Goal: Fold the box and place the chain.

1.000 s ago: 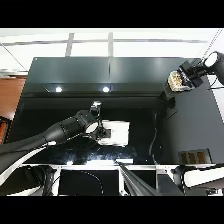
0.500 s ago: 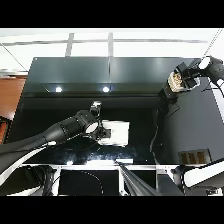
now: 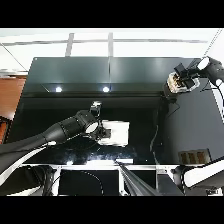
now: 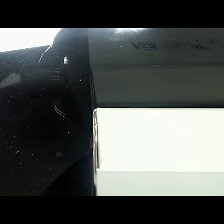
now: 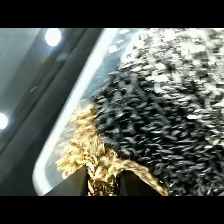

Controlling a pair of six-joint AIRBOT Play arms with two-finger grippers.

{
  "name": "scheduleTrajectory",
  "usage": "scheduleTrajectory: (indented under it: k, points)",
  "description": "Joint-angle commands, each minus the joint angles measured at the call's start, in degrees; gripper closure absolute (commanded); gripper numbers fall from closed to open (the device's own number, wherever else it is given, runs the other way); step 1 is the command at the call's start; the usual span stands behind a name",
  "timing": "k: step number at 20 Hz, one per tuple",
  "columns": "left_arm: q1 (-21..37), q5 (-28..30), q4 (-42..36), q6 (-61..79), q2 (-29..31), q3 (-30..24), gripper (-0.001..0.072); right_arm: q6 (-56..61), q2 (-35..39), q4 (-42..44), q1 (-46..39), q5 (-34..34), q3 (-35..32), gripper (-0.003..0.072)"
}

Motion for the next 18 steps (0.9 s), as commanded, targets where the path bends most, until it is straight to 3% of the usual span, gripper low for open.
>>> scheduleTrajectory:
  k: [1,11,18]
  points:
    - [0.0,0.1,0.0,0.0,0.0,0.0,0.0675,-6.9,1.1,1.6,0.0,5.2,3.4,0.0643]
    - [0.0,0.0,0.0,0.0,0.0,0.0,0.0675,-18.8,12.7,3.3,0.0,9.6,6.3,0.0644]
    - [0.0,0.0,0.0,0.0,0.0,0.0,0.0675,-33.3,30.1,7.5,-0.3,13.7,7.8,0.0645]
